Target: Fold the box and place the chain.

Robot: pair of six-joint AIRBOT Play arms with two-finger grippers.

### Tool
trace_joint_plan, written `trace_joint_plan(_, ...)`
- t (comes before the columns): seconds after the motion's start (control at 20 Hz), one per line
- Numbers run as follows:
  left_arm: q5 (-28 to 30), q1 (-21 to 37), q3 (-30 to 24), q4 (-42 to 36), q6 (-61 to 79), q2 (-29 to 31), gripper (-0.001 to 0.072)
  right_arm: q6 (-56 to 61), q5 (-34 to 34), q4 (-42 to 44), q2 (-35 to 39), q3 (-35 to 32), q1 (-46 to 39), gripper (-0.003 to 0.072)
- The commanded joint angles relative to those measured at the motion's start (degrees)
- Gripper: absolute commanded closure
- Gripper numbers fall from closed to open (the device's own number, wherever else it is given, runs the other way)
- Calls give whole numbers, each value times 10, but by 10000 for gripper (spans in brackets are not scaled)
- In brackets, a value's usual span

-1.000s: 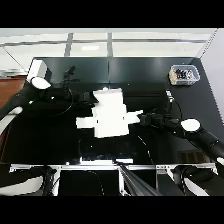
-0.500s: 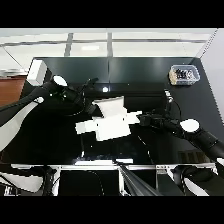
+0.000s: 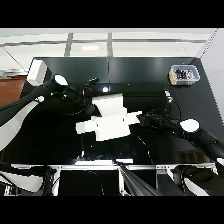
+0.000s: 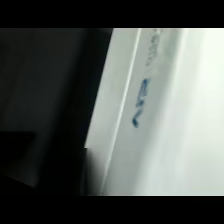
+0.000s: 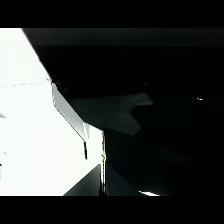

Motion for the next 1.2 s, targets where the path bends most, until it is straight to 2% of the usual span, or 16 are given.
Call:
trace_joint_plan(0.0,7,6,1,1,15,0,580,0,0,0,0,0,0,671)
trace_joint_plan(0.05,7,8,1,1,23,0,662,0,0,0,0,0,0,656)
trace_joint_plan(0.1,7,9,1,1,29,0,684,0,0,0,0,0,-1,423)
trace_joint_plan(0.15,7,9,1,1,30,0,684,0,15,-13,1,5,-7,53)
trace_joint_plan(0.2,7,9,1,1,30,0,685,0,44,-43,3,16,-21,-17)
trace_joint_plan(0.4,-24,-3,-5,-2,29,26,690,0,223,-233,10,125,-132,-17)
trace_joint_plan(0.5,8,-33,-44,-10,65,68,690,-18,282,-322,10,183,-169,-16)
trace_joint_plan(0.55,42,-50,-70,-12,103,88,689,-35,293,-351,10,204,-179,-17)
trace_joint_plan(0.65,125,-83,-111,-12,159,106,686,-59,285,-343,10,217,-179,-16)
trace_joint_plan(0.85,215,-115,-115,-12,330,100,686,-138,289,-331,6,194,-126,-16)
trace_joint_plan(0.95,264,-127,-115,-12,369,98,684,-184,283,-335,5,174,-87,-16)
trace_joint_plan(1.05,292,-131,-115,-17,369,91,684,-239,269,-336,2,153,-51,-16)
trace_joint_plan(1.15,289,-131,-115,-20,369,84,684,-286,250,-337,-1,130,-19,-16)
